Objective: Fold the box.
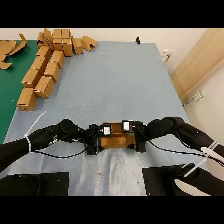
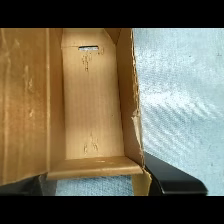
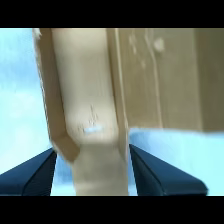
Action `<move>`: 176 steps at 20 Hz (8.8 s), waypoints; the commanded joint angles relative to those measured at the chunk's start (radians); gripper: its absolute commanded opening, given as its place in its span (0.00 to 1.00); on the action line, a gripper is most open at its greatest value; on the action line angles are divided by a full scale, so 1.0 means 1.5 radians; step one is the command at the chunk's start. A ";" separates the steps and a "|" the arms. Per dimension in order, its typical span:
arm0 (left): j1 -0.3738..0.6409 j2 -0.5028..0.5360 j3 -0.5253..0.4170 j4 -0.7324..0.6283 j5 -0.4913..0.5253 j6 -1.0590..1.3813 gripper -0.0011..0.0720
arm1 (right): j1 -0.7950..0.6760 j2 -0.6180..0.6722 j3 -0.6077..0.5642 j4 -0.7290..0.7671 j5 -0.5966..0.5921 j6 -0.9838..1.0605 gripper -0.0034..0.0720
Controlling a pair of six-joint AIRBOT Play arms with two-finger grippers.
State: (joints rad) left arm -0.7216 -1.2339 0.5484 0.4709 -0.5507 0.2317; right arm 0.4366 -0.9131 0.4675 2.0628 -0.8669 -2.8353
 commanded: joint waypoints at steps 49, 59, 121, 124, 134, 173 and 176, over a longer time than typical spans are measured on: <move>0.000 -0.001 0.001 0.000 0.001 0.000 0.85 | -0.163 -0.223 0.039 0.524 -0.051 0.270 0.05; 0.000 -0.001 0.001 0.000 0.001 -0.001 0.85 | -0.208 0.107 -0.011 0.193 -0.134 0.303 0.39; 0.000 -0.001 0.001 0.000 0.001 0.000 0.85 | 0.093 0.018 -0.032 0.040 0.119 0.062 0.80; 0.000 -0.001 0.001 0.000 0.001 0.000 0.85 | 0.093 0.019 -0.032 0.013 0.114 0.077 0.80; 0.000 -0.001 0.001 0.000 0.001 0.000 0.85 | 0.016 0.267 -0.016 -0.295 -0.189 0.899 0.05; 0.000 -0.001 0.001 0.000 0.001 0.000 0.85 | -0.153 0.109 -0.067 0.214 -0.035 0.703 0.45; 0.000 -0.001 0.001 0.000 0.001 0.000 0.85 | -0.128 0.109 -0.067 0.211 -0.018 0.710 0.65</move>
State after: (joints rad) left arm -0.7216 -1.2339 0.5484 0.4709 -0.5499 0.2310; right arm 0.2142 -0.7521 0.3653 2.3825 -0.9222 -1.7809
